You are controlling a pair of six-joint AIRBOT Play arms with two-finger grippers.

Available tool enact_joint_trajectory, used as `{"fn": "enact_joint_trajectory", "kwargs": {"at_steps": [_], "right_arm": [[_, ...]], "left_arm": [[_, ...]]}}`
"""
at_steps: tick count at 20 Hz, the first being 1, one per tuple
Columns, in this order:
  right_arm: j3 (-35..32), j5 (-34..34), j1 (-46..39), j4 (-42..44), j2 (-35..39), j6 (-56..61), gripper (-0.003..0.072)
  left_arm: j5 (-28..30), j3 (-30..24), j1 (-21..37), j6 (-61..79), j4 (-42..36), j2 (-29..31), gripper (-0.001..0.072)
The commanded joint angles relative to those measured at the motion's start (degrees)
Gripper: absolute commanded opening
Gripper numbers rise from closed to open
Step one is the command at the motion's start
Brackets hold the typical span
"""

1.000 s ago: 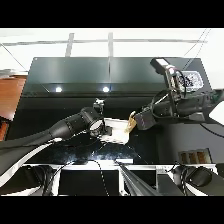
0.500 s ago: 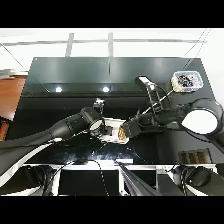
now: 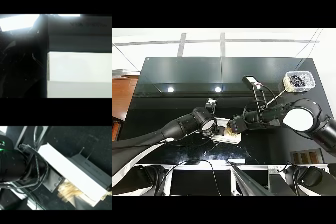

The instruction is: Fold the box and place the chain.

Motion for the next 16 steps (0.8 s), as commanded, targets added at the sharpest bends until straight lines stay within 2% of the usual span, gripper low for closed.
{"fn": "enact_joint_trajectory", "kwargs": {"at_steps": [1, 3, 5, 7, 9, 11, 14, 16], "right_arm": [[0.0, 3.7, -2.3, -0.7, 0.9, 0.0, 0.0672], [0.0, 9.2, -7.3, -4.3, 3.3, 0.0, 0.0672], [0.0, 13.3, -13.6, -12.3, 5.7, 0.2, 0.0672], [-0.4, 14.4, -20.7, -20.7, 5.9, 0.9, 0.0672], [-2.8, 9.9, -28.0, -27.4, 5.5, 4.3, 0.0671], [-4.3, 4.9, -34.6, -30.6, 2.6, 8.5, 0.0671], [-3.1, -4.3, -39.7, -29.9, -6.8, 12.2, 0.0671], [0.7, -8.5, -40.1, -30.1, -15.2, 15.6, 0.0670]], "left_arm": [[0.0, 0.0, 0.0, 0.0, 0.0, 0.0, 0.0031], [0.0, 0.0, 0.0, 0.0, 0.0, 0.0, 0.0031], [0.0, 0.0, 0.0, 0.0, 0.0, 0.0, 0.0031], [0.0, 0.0, 0.0, 0.0, 0.0, 0.0, 0.0031], [0.0, 0.0, 0.0, 0.0, 0.0, 0.0, 0.0031], [0.0, 0.0, 0.0, 0.0, 0.0, 0.0, 0.0031], [0.0, 0.0, 0.0, 0.0, 0.0, 0.0, 0.0031], [0.2, 0.0, 0.0, 0.0, -0.1, 0.0, 0.0031]]}}
